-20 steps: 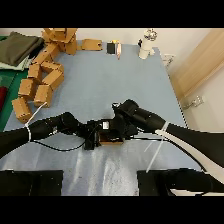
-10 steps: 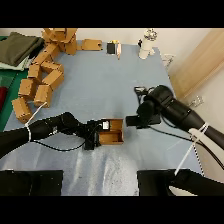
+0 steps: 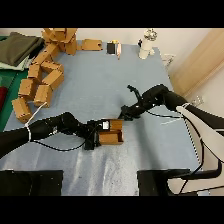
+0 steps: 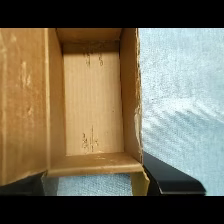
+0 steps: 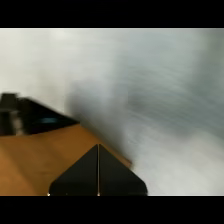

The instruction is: Fold the box.

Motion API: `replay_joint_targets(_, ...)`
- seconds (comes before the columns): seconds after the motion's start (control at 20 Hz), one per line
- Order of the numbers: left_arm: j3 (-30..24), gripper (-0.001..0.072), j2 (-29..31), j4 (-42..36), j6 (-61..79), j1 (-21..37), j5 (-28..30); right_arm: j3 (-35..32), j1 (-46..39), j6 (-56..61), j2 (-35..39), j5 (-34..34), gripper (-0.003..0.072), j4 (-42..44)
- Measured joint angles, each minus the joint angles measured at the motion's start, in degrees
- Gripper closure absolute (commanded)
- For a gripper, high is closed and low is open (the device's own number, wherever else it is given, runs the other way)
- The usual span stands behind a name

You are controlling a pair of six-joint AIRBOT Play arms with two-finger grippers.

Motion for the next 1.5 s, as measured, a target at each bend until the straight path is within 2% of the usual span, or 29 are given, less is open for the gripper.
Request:
replay_joint_targets(0.2,0.00,0.0258,0.00,0.00,0.00,-0.02,0.00,-0.68,4.15,-14.51,-1.60,-4.90,0.0684,7.85)
replay_joint_targets(0.4,0.00,0.0257,0.00,0.00,0.00,0.00,0.00,-6.80,9.01,-21.07,5.05,-3.65,0.0684,9.11)
replay_joint_targets(0.6,0.00,0.0258,0.00,0.00,0.00,0.00,0.00,-15.98,14.34,-24.48,16.90,6.73,0.0684,4.57)
replay_joint_targets(0.9,0.00,0.0257,0.00,-0.02,0.00,0.00,0.00,-24.85,25.70,-27.32,32.41,27.78,0.0681,-11.89)
replay_joint_targets(0.95,0.00,0.0258,0.00,-0.02,0.00,0.00,0.00,-25.57,27.43,-27.45,34.32,30.23,0.0608,-14.34)
replay_joint_targets(1.0,0.00,0.0258,0.00,-0.02,0.00,0.00,0.00,-26.12,28.89,-27.56,35.78,31.74,0.0353,-16.44)
replay_joint_targets(1.05,0.00,0.0258,0.00,-0.02,0.00,0.00,0.00,-26.58,30.32,-27.78,37.03,33.00,0.0254,-18.67)
replay_joint_targets(1.25,0.00,0.0258,0.00,-0.02,0.00,-0.02,0.00,-27.76,33.24,-31.65,38.27,35.56,0.0244,-26.34)
replay_joint_targets(1.5,0.00,0.0258,0.00,-0.02,0.00,0.00,0.00,-28.17,35.41,-35.23,37.64,36.74,0.0244,-30.69)
